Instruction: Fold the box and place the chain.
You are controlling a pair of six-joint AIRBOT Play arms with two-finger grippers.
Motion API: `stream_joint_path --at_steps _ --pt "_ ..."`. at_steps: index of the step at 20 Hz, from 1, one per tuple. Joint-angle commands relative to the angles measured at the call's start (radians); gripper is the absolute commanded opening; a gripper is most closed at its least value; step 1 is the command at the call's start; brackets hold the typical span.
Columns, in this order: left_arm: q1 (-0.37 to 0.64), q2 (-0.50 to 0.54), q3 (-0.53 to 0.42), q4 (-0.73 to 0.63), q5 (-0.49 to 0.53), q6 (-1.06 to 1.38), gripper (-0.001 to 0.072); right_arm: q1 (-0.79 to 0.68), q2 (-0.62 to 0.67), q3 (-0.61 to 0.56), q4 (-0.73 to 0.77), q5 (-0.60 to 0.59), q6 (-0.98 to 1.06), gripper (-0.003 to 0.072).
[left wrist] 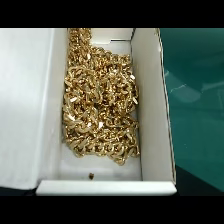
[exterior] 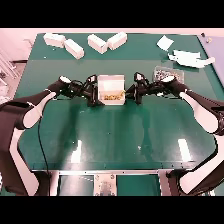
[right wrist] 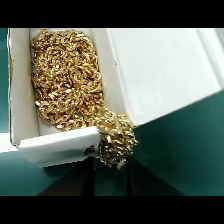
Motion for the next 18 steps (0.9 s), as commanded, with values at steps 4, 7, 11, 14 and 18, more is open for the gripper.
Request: stream_joint_path --at_steps 4,7,11,14,18 --pt "0.000 0.000 0.000 0.000 0.001 0.000 0.0627 -0.005 -0.002 0.001 0.002 -0.036 -0.019 0.0000" --pt "0.000 0.000 0.000 0.000 0.001 0.000 0.0628 -0.024 0.006 0.011 0.001 -0.033 0.025 0.0000" --pt "0.000 0.000 0.000 0.000 0.001 0.000 0.0627 -0.030 0.061 0.012 0.001 0.000 0.063 0.0000" --pt "0.000 0.000 0.000 0.000 0.001 0.000 0.0627 -0.030 0.119 0.011 0.000 0.062 0.105 0.0000" --pt "0.000 0.000 0.000 0.000 0.001 0.000 0.0627 -0.023 0.204 0.011 0.000 0.157 0.163 0.0000"
